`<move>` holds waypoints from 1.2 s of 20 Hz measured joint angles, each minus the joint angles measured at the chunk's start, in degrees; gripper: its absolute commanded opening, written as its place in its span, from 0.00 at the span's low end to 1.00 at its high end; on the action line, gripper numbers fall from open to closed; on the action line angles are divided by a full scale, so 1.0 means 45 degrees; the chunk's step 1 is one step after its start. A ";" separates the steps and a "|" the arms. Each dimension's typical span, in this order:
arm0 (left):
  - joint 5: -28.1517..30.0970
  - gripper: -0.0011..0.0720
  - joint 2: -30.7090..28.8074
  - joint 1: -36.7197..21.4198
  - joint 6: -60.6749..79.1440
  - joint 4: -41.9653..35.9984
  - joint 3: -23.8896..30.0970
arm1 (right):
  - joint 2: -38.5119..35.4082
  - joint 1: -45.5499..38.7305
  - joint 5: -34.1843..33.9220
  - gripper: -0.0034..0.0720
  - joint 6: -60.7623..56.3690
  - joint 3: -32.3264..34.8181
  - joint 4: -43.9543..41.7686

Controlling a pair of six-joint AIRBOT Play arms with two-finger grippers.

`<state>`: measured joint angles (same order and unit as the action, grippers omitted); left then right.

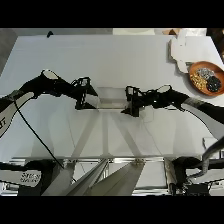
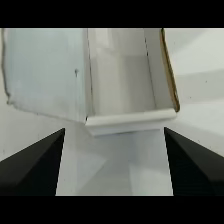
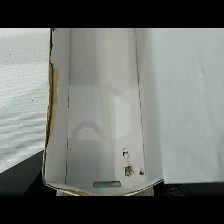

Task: Fold the box and place the chain.

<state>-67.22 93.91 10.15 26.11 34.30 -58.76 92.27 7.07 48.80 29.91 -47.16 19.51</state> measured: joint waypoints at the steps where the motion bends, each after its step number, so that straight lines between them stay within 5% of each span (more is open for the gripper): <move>1: 0.0000 0.99 0.0019 0.0044 0.0146 -0.0073 0.0005 | 0.0000 0.0000 0.0000 0.73 0.0005 0.0000 0.0000; 24: -0.0398 0.99 0.0058 0.0223 -0.1156 -0.0044 0.0350 | 0.0000 0.0005 0.0049 0.73 0.0019 0.0000 0.0029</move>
<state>-69.01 94.17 11.16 20.91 34.11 -57.19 92.27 7.09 49.01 30.00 -47.16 19.64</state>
